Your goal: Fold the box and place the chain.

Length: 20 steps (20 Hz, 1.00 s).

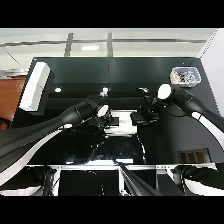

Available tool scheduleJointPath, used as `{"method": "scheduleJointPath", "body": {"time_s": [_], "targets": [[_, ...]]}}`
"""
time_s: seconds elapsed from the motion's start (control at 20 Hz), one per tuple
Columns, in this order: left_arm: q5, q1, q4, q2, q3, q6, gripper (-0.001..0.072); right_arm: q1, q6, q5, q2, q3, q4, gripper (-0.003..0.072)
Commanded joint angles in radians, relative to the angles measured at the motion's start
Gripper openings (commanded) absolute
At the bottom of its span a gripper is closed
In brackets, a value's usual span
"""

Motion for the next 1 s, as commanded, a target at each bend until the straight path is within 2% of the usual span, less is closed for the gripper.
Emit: {"method": "scheduleJointPath", "body": {"time_s": [0.0,0.25,0.5,0.6,0.8,0.85,0.9,0.95], "targets": [[-0.002,0.001,0.0,0.0,0.0,0.0,0.0027,0.047,0.117,-0.049,0.0,0.002,-0.105,0.0313],[-0.001,0.001,0.001,0.0,0.0,0.0,0.0027,0.121,0.259,-0.103,0.0,0.003,-0.174,0.0313],[-0.001,0.001,0.001,0.0,0.0,0.0,0.0027,0.23,0.506,-0.156,-0.002,0.027,-0.345,0.0313],[-0.002,0.001,0.001,0.0,0.0,0.0,0.0027,0.246,0.592,-0.139,-0.009,0.027,-0.395,0.0313],[0.0,0.001,0.001,0.0,0.0,-0.001,0.0027,0.257,0.604,-0.103,-0.048,0.026,-0.34,0.0312],[-0.001,0.001,0.001,0.0,0.0,0.0,0.0027,0.262,0.604,-0.103,-0.055,0.026,-0.329,0.0217],[-0.001,0.001,0.001,0.0,0.0,-0.001,0.0026,0.266,0.604,-0.103,-0.058,0.026,-0.328,0.0167],[-0.001,0.001,0.0,0.0,0.0,-0.001,0.0027,0.268,0.605,-0.103,-0.059,0.026,-0.328,0.0062]]}}
